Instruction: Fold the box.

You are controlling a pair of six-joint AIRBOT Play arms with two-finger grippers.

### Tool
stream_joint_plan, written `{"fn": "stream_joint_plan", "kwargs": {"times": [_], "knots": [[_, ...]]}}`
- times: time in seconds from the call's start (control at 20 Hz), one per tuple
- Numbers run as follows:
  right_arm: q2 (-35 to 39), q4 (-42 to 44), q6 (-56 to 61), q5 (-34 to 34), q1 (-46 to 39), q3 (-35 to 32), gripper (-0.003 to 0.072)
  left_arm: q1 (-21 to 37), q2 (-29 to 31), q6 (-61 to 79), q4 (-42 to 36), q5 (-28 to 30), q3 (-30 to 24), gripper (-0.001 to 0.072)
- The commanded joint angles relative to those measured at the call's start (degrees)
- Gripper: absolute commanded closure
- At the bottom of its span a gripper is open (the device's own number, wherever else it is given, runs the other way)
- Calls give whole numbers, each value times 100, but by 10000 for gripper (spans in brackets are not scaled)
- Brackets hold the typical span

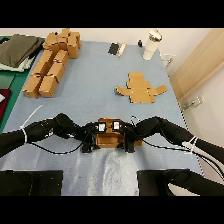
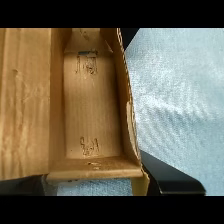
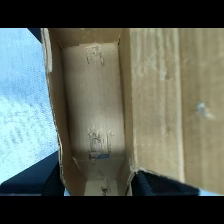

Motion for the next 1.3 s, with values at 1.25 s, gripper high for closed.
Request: {"fn": "stream_joint_plan", "kwargs": {"times": [1.25], "knots": [[1556,-1978,5759,-1843,-7,433,-23,-2,-4,4,4,-7,0,248]]}}
